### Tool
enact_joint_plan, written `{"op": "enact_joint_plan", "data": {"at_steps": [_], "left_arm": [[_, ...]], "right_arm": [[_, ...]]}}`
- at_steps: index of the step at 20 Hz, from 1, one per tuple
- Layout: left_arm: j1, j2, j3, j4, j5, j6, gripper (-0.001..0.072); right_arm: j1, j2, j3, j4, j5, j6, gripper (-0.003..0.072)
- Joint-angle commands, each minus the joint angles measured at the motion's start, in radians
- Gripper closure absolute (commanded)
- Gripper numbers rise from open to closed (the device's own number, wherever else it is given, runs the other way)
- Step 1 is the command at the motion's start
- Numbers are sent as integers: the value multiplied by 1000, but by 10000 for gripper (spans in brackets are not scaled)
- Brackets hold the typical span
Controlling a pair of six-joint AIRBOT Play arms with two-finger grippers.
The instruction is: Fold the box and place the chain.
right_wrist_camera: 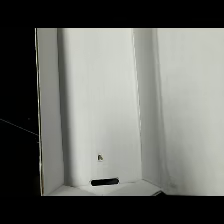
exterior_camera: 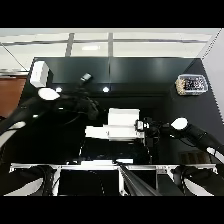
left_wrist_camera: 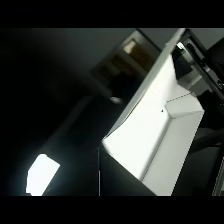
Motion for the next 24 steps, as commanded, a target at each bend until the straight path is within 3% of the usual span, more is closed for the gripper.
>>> {"op": "enact_joint_plan", "data": {"at_steps": [1,5,11,12,13,15,16,24], "left_arm": [[127,140,-102,5,-64,-8,681],[56,101,-242,-22,-72,123,683],[-164,-4,-249,174,94,268,676],[-179,-7,-247,209,118,268,629],[-188,-7,-246,221,146,269,510],[-189,-6,-238,212,202,269,119],[-189,-6,-230,213,205,274,65],[-256,-7,-206,213,209,462,66]], "right_arm": [[0,0,1,-1,2,-1,218],[0,0,1,-1,2,-1,218],[0,0,1,-1,2,-1,218],[0,0,1,-1,2,-1,218],[0,0,1,-1,2,-1,218],[0,0,1,-1,2,-1,218],[0,0,1,-1,2,-1,218],[0,0,1,-1,2,-1,218]]}}
